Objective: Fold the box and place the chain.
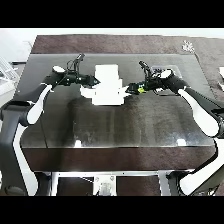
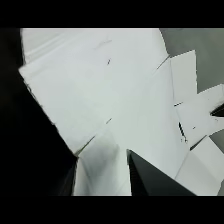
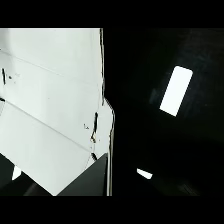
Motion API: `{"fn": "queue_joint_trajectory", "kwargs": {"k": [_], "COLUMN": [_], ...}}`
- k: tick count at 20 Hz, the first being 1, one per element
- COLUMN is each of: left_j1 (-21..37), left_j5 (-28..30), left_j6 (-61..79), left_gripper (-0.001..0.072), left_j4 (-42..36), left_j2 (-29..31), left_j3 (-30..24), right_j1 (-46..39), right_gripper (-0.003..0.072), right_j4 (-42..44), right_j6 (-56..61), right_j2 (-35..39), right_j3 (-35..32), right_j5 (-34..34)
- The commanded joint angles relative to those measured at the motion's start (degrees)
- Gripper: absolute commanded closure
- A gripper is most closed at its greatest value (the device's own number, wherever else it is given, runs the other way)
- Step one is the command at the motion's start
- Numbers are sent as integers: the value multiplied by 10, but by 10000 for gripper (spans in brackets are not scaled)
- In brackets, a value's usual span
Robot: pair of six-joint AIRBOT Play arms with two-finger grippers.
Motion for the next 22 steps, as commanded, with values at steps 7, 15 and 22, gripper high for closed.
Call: {"fn": "queue_joint_trajectory", "kwargs": {"k": [7, 15, 22], "left_j1": [2, 2, 2], "left_j5": [-30, -30, -51], "left_j6": [10, 30, 122], "left_gripper": [362, 577, 689], "left_j4": [-4, -9, -62], "left_j2": [-9, -9, -9], "left_j3": [5, 5, 4], "right_j1": [0, 0, 0], "right_gripper": [669, 669, 669], "right_j4": [0, 0, 0], "right_j6": [0, 0, 0], "right_j2": [0, 0, 0], "right_j3": [0, 0, 0], "right_j5": [0, 0, 0]}}
